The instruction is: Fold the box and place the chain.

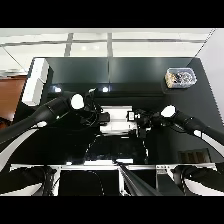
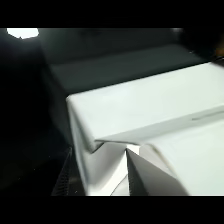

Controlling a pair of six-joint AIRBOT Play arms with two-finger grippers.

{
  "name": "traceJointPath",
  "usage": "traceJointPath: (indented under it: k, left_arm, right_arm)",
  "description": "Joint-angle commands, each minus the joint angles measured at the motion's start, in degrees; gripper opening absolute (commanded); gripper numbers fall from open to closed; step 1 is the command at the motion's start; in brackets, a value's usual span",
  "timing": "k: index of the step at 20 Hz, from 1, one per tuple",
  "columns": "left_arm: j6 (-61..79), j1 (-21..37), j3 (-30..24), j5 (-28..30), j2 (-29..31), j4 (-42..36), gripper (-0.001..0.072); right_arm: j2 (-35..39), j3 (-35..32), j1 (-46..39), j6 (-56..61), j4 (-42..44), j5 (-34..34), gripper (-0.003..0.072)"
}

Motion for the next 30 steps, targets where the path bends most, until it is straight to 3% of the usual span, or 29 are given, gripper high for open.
traceJointPath:
  k: [1,3,9,16,29,30]
  left_arm:
    - [-5.64,-1.70,0.28,-1.60,-1.22,6.67,0.0397]
    - [-8.26,-2.89,0.28,-1.73,-1.46,9.88,0.0347]
    - [-12.90,-3.69,0.92,-2.58,-2.10,11.54,0.0345]
    - [-20.06,-9.70,8.90,-8.22,-7.43,19.71,0.0345]
    - [-24.72,-10.16,9.05,-7.85,-9.09,18.82,0.0329]
    - [-24.70,-10.16,9.09,-7.72,-9.09,18.82,0.0228]
  right_arm:
    - [0.00,0.00,0.02,0.02,0.02,0.00,0.0230]
    - [0.00,0.00,0.02,0.02,0.02,0.00,0.0230]
    - [0.00,0.00,0.02,0.02,0.02,0.00,0.0230]
    - [0.00,0.00,0.02,0.02,0.02,0.00,0.0230]
    - [0.00,0.00,0.02,0.02,0.02,0.00,0.0229]
    - [0.00,0.00,0.02,0.02,0.02,0.00,0.0230]
